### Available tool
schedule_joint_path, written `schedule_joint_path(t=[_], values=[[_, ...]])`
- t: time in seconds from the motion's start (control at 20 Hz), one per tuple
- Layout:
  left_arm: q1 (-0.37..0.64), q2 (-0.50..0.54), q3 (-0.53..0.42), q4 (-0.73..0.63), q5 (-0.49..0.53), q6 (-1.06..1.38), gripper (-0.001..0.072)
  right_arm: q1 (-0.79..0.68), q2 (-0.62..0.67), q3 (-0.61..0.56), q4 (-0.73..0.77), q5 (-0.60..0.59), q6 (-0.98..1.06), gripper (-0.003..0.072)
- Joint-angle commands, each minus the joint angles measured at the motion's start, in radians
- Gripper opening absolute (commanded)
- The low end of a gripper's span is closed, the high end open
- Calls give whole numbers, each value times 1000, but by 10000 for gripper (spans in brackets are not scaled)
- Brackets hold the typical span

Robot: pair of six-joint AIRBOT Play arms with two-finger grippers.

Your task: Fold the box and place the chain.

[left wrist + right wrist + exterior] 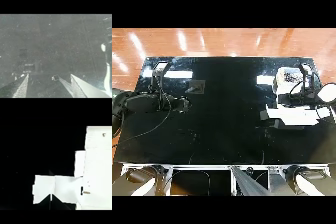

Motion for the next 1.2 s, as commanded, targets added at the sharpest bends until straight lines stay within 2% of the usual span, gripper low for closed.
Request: schedule_joint_path(t=[0.0, 0.75, 0.95, 1.0, 1.05, 1.15], values=[[0, 0, 0, -11, -4, 0, 595, 1, 1, 0, 0, 0, 0, 32], [-1, -25, -2, -85, 11, 0, 595, 1, 1, 0, 1, -5, 0, 32], [-1, -54, -11, -107, 16, 0, 595, 1, 1, 0, 0, -121, 1, 35], [-1, -61, -16, -108, 16, 0, 595, 0, 1, 0, -1, -132, 4, 285], [-1, -65, -18, -108, 16, 0, 595, -5, 1, 2, -2, -130, 3, 717], [0, -69, -18, -106, 11, 1, 595, -69, 1, 48, -59, -74, 19, 707]])
